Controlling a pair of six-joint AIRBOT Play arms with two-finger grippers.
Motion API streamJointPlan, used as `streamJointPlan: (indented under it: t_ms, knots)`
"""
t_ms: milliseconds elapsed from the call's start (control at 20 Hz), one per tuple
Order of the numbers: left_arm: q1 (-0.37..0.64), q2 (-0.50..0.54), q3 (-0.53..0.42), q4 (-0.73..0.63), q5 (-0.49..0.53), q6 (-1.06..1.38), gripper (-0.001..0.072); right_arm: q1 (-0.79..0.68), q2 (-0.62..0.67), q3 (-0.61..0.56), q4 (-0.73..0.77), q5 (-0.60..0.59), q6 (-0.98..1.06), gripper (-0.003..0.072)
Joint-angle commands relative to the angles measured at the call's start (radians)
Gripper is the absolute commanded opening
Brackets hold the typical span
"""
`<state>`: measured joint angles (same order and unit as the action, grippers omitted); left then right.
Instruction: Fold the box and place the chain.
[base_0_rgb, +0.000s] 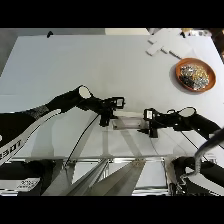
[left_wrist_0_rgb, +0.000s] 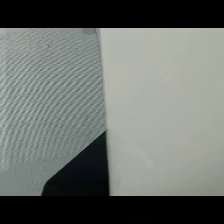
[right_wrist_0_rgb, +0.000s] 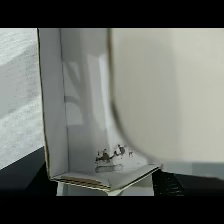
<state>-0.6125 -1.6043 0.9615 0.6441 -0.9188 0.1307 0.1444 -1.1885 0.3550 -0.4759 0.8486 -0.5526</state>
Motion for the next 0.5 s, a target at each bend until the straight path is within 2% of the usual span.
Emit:
streamJointPlan:
  t_ms: [0,450]
  knots:
    - [0.000,0.000,0.000,-0.001,0.002,0.000,0.0012,-0.001,-0.008,0.000,0.006,0.006,-0.031,0.0399]
    - [0.000,0.000,0.000,-0.001,0.002,0.000,0.0012,-0.001,-0.008,0.000,0.002,-0.029,-0.032,0.0392]
